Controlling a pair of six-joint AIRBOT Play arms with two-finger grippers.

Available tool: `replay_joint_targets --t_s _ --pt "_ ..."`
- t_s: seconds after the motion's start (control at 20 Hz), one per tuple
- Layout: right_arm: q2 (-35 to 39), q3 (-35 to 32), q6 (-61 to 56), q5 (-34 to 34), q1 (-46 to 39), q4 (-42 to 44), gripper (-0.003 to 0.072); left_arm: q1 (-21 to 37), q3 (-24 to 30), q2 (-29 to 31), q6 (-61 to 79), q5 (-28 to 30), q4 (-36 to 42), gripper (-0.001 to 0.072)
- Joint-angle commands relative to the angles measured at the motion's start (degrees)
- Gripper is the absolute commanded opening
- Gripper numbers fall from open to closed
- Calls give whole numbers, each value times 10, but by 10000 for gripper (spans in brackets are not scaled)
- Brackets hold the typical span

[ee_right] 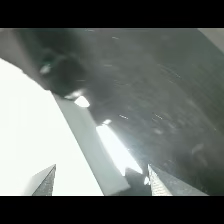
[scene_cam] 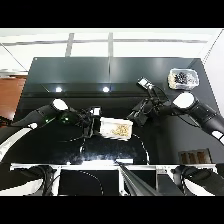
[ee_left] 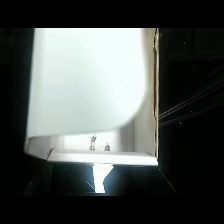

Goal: Fold the box and place the chain.

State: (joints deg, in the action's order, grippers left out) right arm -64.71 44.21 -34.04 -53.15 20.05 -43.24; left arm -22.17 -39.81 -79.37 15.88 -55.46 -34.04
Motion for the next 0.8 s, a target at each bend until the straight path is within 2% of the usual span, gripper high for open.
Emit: replay_joint_targets --t_s 0.0,0.1,0.2,0.3,0.45,0.75 --pt "6 18 99 -67 1 38 720 0 0 0 0 0 0 604" --pt "10 22 99 -92 7 35 720 0 0 0 0 0 0 604" --pt "10 22 95 -111 39 -25 720 0 0 0 0 0 0 604" --pt "10 21 79 -88 69 -81 720 0 0 0 0 0 0 604" --pt "9 20 80 -49 88 -85 720 0 0 0 0 0 0 604" --pt "9 19 79 -40 107 -115 720 0 0 0 0 0 0 605"
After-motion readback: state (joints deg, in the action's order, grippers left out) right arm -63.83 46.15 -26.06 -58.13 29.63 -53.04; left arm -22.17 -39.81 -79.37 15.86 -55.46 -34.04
